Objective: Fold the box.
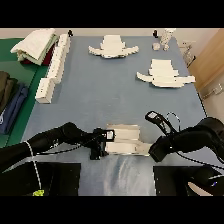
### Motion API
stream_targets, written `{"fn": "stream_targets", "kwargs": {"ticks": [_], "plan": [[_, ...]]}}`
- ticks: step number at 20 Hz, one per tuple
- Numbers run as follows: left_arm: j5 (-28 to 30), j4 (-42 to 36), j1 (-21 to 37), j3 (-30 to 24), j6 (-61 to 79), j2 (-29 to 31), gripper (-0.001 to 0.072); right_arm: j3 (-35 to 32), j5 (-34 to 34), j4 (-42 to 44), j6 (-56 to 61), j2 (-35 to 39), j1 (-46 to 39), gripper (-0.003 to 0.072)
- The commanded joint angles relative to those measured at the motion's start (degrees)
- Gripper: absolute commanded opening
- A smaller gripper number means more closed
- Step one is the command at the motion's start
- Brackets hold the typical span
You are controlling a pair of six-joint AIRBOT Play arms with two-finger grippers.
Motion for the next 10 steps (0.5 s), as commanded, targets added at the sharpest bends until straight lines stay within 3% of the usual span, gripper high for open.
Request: {"fn": "stream_targets", "kwargs": {"ticks": [1,3,5,10], "plan": [[0.24,0.02,0.00,0.02,0.04,0.02,0.0497,-1.14,13.27,21.68,13.42,-3.63,1.20,0.0264],[0.17,0.02,0.00,0.02,0.04,0.02,0.0496,-0.83,26.88,28.04,13.73,-7.91,4.90,0.0264],[0.20,0.02,0.00,0.02,0.04,0.02,0.0496,1.73,36.13,27.91,14.97,-11.43,6.25,0.0264],[0.13,0.02,0.00,0.02,0.04,0.02,0.0497,5.25,38.99,20.57,14.93,-18.47,2.93,0.0264]]}}
